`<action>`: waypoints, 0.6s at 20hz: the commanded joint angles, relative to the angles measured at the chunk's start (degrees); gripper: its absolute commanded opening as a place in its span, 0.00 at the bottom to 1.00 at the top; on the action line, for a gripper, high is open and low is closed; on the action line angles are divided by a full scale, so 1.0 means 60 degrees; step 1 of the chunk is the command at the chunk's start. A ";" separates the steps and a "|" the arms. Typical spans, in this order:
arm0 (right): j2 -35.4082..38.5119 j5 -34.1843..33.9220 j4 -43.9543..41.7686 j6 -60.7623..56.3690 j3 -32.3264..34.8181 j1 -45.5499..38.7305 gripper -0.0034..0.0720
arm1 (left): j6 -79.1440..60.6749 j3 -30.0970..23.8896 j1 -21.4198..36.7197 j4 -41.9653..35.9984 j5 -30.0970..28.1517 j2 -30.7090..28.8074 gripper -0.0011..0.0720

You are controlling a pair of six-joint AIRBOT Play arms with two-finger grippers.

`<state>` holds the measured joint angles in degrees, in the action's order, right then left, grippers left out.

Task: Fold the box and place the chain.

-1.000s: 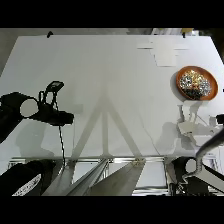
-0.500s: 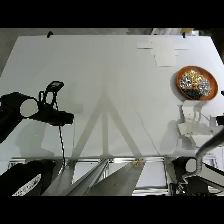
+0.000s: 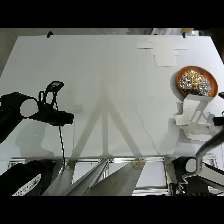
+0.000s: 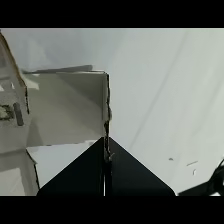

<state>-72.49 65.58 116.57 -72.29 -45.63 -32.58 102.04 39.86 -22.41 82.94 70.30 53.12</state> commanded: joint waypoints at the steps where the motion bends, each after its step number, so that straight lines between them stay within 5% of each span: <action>1: 0.0616 0.0189 -0.1086 0.0131 -0.0011 0.1209 0.06 | -0.0004 -0.0004 0.0007 0.0004 0.0000 0.0000 0.02; 7: 0.2131 0.0259 -0.4867 0.0124 0.0576 0.3989 0.06 | -0.0004 -0.0004 0.0007 0.0004 0.0000 0.0000 0.02; 12: 0.4382 -0.1577 -0.6397 -0.1067 0.2514 0.6167 0.06 | -0.0004 -0.0004 0.0007 0.0004 0.0000 0.0000 0.02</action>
<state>-53.15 62.46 85.01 -73.97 -36.14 -2.72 102.02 39.86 -22.41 82.94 70.30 53.12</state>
